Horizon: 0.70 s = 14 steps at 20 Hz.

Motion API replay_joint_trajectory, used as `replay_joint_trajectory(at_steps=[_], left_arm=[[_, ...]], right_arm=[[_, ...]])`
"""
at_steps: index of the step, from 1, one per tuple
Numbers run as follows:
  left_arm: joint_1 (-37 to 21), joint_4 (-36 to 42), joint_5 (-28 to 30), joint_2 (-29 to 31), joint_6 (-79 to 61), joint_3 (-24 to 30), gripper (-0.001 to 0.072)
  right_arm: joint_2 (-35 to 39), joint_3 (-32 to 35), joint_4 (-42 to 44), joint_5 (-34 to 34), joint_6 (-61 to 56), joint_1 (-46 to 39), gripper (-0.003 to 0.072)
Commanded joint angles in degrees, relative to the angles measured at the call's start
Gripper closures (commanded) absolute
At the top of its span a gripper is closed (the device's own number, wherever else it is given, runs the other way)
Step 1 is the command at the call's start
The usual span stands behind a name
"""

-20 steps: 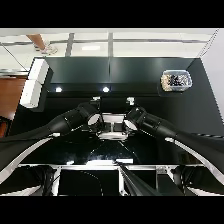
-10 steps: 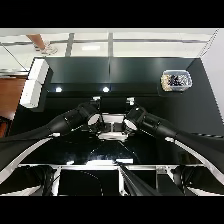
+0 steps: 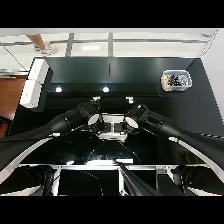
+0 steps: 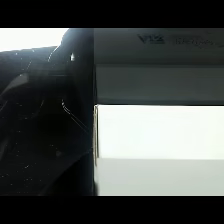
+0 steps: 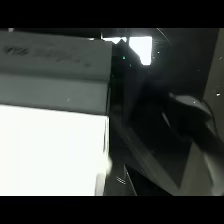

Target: Fold the box and place the chain.

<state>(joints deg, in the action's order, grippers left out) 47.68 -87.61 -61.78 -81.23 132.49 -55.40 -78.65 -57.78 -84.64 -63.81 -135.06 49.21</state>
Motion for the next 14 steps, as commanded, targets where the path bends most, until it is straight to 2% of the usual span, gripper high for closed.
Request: replay_joint_trajectory(at_steps=[1,5,6,7,9,10,11,12,14], left_arm=[[-0.04,0.02,0.04,0.00,-0.02,0.00,0.0679],[-0.04,0.02,0.00,0.00,-0.02,0.00,0.0679],[-0.04,0.02,0.00,0.00,-0.02,0.00,0.0679],[-0.04,0.02,0.00,0.00,-0.02,0.00,0.0679],[-0.04,0.02,0.02,0.00,-0.02,0.00,0.0679],[-0.04,0.02,0.02,0.00,-0.02,0.00,0.0679],[-0.04,0.02,0.02,0.00,-0.02,0.00,0.0679],[-0.04,0.02,0.02,0.00,-0.02,0.00,0.0679],[-0.04,0.02,0.07,0.00,-0.02,0.00,0.0679]], right_arm=[[4.68,-1.86,0.22,-5.29,7.23,-0.96,0.0360],[16.46,-2.40,0.20,-10.27,14.84,-2.71,0.0360],[19.80,-2.38,-2.10,-11.91,16.39,-3.85,0.0359],[22.47,-2.38,-6.91,-13.51,16.92,-5.16,0.0360],[25.49,-2.19,-24.50,-16.35,17.03,-8.79,0.0360],[25.62,-1.75,-33.35,-15.67,16.98,-11.54,0.0361],[25.46,-0.81,-38.82,-12.11,16.96,-15.08,0.0360],[25.20,0.59,-41.18,-5.29,16.90,-20.13,0.0360],[22.64,2.05,-39.50,7.82,13.94,-31.91,0.0355]])
